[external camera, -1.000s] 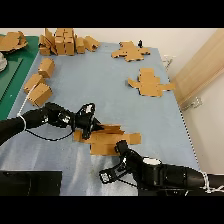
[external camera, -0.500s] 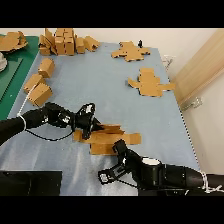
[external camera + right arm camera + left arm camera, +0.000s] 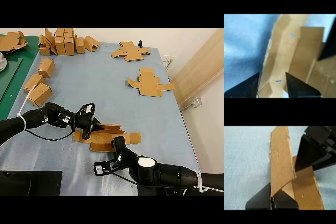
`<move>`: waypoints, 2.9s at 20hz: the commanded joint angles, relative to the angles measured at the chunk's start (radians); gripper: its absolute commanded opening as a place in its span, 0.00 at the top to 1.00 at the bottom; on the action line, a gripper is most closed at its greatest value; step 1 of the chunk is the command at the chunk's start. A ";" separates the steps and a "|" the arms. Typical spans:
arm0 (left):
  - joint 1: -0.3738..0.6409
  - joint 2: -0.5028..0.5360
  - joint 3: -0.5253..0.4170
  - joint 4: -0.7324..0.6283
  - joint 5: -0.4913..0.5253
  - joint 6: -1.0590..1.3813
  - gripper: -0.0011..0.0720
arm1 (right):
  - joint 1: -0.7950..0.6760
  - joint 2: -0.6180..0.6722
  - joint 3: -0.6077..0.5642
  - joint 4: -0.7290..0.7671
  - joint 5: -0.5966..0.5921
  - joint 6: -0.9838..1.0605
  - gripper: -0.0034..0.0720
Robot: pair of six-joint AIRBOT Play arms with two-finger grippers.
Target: Fold the box.
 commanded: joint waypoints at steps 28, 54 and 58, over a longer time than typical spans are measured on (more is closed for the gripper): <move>0.000 0.001 0.001 0.000 0.000 0.000 0.97 | -0.164 0.107 -0.049 0.043 0.176 0.422 0.16; 0.000 0.001 0.001 0.000 0.000 0.000 0.97 | -0.702 0.218 -0.069 1.243 0.116 -1.006 0.01; 0.000 0.001 0.001 0.000 0.000 0.000 0.97 | -0.704 0.219 -0.069 1.231 0.148 -1.009 0.00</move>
